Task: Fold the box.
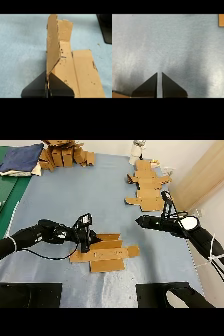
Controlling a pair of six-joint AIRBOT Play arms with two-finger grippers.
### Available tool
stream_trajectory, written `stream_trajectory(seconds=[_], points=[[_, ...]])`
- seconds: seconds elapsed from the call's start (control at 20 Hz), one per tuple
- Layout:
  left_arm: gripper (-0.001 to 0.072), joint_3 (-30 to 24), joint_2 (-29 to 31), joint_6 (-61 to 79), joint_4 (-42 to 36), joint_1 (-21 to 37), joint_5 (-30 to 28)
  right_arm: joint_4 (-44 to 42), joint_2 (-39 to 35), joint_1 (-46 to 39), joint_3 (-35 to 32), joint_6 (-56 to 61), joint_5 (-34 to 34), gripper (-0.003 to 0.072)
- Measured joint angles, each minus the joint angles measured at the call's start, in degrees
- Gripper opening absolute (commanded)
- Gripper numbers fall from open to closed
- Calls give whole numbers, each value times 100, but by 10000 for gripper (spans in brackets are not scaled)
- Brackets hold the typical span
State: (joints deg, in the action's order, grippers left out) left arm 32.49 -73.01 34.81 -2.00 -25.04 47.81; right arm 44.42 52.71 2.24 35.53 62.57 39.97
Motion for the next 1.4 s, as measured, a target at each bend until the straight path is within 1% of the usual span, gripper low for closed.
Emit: stream_trajectory(seconds=[0.2,0.35,0.7,1.0,1.4], points=[[12,74,0,387,-616,0,234,22,50,2,0,0,-7,87],[13,98,2,564,-754,0,380,37,72,2,0,2,-15,87],[12,85,-236,785,-396,0,352,37,79,2,0,66,-20,86],[12,96,-297,785,-114,0,411,39,79,0,0,90,-17,86],[12,175,-299,334,306,0,348,37,79,2,-2,90,4,86]])
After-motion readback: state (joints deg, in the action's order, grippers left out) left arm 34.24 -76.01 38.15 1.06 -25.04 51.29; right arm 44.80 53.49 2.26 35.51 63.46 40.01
